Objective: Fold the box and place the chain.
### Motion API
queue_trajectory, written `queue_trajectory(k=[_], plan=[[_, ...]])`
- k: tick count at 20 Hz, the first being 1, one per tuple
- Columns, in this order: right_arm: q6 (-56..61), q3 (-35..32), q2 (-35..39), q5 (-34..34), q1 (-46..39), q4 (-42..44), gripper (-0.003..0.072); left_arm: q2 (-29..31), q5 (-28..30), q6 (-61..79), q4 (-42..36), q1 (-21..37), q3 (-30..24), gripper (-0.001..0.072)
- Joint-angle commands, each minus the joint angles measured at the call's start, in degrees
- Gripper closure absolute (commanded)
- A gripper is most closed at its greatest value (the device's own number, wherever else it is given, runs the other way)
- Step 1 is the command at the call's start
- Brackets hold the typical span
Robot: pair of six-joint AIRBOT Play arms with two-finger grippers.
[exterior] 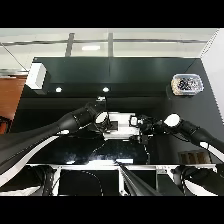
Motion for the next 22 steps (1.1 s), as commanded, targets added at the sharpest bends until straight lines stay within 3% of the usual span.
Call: queue_trajectory(k=[1, 6, 7, 8, 9, 17, 22], plan=[[0.02, -0.02, 0.02, 0.02, 0.02, 0.00, 0.0557, -0.26, 0.33, -0.63, -0.28, 0.04, 0.09, 0.0680], [0.20, -0.02, 0.04, 0.09, 0.02, -0.04, 0.0556, -0.26, 0.31, -0.59, -0.26, 0.04, 0.09, 0.0683], [1.66, 0.00, 0.09, -0.17, -0.04, -0.17, 0.0487, -0.26, 0.31, -0.59, -0.26, 0.04, 0.09, 0.0684], [4.70, 0.00, 0.13, -0.52, -0.04, -0.20, 0.0162, -0.26, 0.31, -0.59, -0.26, 0.07, 0.09, 0.0684], [6.32, 0.00, 0.28, -0.39, -0.04, -0.42, 0.0018, -0.26, 0.17, -0.59, -0.26, 0.07, 0.09, 0.0683], [9.99, 0.00, 10.14, 7.28, -0.15, -10.25, 0.0020, -0.26, -1.38, 1.77, 1.18, 0.07, 0.09, 0.0683], [8.59, -0.02, 10.16, 5.18, 0.02, -10.16, 0.0020, -0.22, -1.40, 1.88, 1.22, 0.07, 0.09, 0.0683]])
